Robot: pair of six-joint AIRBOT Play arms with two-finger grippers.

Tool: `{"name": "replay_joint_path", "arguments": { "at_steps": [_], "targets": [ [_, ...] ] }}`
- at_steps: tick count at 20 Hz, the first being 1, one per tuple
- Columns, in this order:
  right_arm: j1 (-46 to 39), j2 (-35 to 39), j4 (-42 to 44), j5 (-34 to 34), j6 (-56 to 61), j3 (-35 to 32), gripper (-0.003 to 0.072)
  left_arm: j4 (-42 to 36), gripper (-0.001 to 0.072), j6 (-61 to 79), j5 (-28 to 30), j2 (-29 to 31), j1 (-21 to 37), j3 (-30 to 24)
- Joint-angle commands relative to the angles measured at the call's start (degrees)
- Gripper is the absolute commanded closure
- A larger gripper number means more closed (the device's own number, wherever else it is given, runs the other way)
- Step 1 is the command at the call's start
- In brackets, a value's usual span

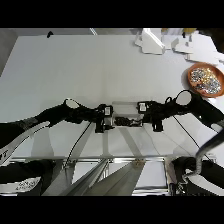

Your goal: Fold the box and place the chain.

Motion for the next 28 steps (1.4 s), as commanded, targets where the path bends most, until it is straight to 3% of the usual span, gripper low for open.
{"name": "replay_joint_path", "arguments": {
  "at_steps": [1, 7, 13, 16, 20, 25, 26, 28],
  "targets": [
    [0.0, 0.3, -4.2, 0.2, 3.4, 0.0, 0.0668, 0.0, 0.0456, 0.0, 0.0, 0.0, 0.0, 0.0],
    [0.0, 5.3, -15.2, 3.3, 13.9, 2.1, 0.0668, 0.0, 0.0456, 0.0, 0.0, 0.0, 0.0, 0.0],
    [6.2, 9.9, -14.7, 14.5, 24.9, 16.4, 0.0668, 0.0, 0.0456, 0.0, 0.0, 0.0, 0.0, 0.0],
    [12.8, 9.6, -10.4, 10.9, 32.1, 20.4, 0.0668, 0.0, 0.0456, 0.0, 0.0, 0.0, 0.0, 0.0],
    [17.6, 6.3, -6.0, 2.1, 39.7, 20.5, 0.0668, 0.0, 0.0456, 0.0, 0.0, 0.0, 0.0, 0.0],
    [20.6, -2.8, -6.1, 0.9, 42.2, 20.4, 0.0666, 0.0, 0.0456, 0.0, 0.0, 0.0, 0.0, 0.0],
    [21.1, -3.8, -6.6, -0.2, 43.5, 20.4, 0.0645, 0.0, 0.0456, 0.0, 0.0, 0.0, 0.0, 0.0],
    [21.8, -5.3, -7.8, -2.9, 47.0, 20.4, 0.0504, 0.0, 0.0456, 0.0, 0.0, 0.0, 0.0, 0.0]
  ]
}}
